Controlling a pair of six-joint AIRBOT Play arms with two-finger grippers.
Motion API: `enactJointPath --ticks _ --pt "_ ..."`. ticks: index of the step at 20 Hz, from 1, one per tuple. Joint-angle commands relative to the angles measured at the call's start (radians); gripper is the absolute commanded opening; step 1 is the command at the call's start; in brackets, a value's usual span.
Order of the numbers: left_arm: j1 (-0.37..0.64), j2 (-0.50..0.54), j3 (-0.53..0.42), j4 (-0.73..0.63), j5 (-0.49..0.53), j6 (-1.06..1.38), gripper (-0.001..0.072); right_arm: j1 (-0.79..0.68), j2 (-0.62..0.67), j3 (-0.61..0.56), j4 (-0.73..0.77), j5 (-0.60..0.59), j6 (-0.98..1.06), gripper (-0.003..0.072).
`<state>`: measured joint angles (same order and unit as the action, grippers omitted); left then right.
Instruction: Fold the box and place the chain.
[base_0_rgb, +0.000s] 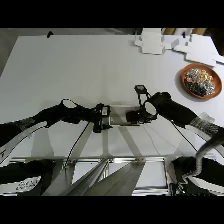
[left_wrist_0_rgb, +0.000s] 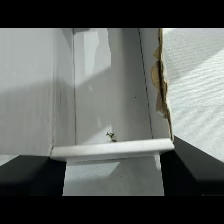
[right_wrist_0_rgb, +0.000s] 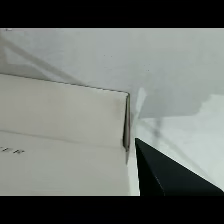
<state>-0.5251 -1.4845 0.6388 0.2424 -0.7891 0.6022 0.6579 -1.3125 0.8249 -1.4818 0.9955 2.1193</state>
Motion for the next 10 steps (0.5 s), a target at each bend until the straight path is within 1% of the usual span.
enactJointPath --ticks 1,6,9,10 --pt "0.0 0.0 0.001 0.0 0.0 0.0 0.015 0.009 -0.018 0.002 -0.014 0.012 0.09 0.036" --pt "0.0 0.0 0.001 0.0 0.0 0.0 0.015 0.044 -0.053 0.002 -0.014 0.012 0.091 0.0355" --pt "0.0 0.0 0.001 0.0 0.0 0.0 0.015 0.045 -0.054 0.002 -0.029 0.013 0.091 0.0214" --pt "0.0 0.0 0.001 0.0 0.0 0.0 0.015 0.045 -0.054 0.002 -0.036 0.013 0.09 0.0153"
